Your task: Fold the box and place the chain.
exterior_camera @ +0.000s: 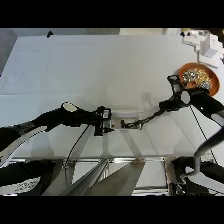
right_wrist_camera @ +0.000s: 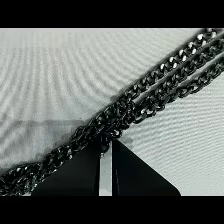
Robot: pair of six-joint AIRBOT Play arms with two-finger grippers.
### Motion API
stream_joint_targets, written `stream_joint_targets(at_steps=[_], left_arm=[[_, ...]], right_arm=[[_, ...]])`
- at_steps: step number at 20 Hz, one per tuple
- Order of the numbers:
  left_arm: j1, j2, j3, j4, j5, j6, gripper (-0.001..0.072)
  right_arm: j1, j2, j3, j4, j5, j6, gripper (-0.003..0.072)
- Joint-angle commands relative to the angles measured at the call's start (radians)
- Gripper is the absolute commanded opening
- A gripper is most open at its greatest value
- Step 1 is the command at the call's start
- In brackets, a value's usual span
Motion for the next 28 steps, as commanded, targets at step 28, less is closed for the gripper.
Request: stream_joint_targets(at_steps=[28], left_arm=[[0.001, 0.001, 0.001, 0.0, 0.0, 0.0, 0.0066]], right_arm=[[0.313, 0.781, -0.001, 0.607, 0.232, -0.319, 0.0017]])
